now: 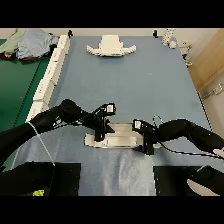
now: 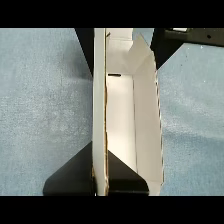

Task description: Fold the box.

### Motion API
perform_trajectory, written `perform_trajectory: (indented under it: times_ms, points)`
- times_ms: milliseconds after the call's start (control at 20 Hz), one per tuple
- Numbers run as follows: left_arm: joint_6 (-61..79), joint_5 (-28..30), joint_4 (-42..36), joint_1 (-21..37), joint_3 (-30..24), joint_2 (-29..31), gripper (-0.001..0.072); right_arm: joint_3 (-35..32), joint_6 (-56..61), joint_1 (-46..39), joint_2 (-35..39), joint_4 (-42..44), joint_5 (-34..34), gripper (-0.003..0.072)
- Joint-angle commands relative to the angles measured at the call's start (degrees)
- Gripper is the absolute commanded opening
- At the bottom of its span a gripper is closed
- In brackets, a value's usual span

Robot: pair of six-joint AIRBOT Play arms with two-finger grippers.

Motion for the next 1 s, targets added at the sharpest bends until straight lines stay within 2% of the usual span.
perform_trajectory:
  times_ms: [0,600,950]
  points:
    - [0.0,-0.2,0.0,0.0,0.1,0.0,0.0012,-0.2,-0.6,1.6,-0.1,-0.1,2.3,0.0693]
    - [0.0,-0.1,0.0,0.0,0.1,0.0,0.0013,-0.1,-0.6,1.7,-0.1,-1.5,1.8,0.069]
    - [0.0,-0.2,0.0,0.0,0.1,0.0,0.0012,-0.2,-0.6,0.8,2.7,-1.4,1.1,0.069]
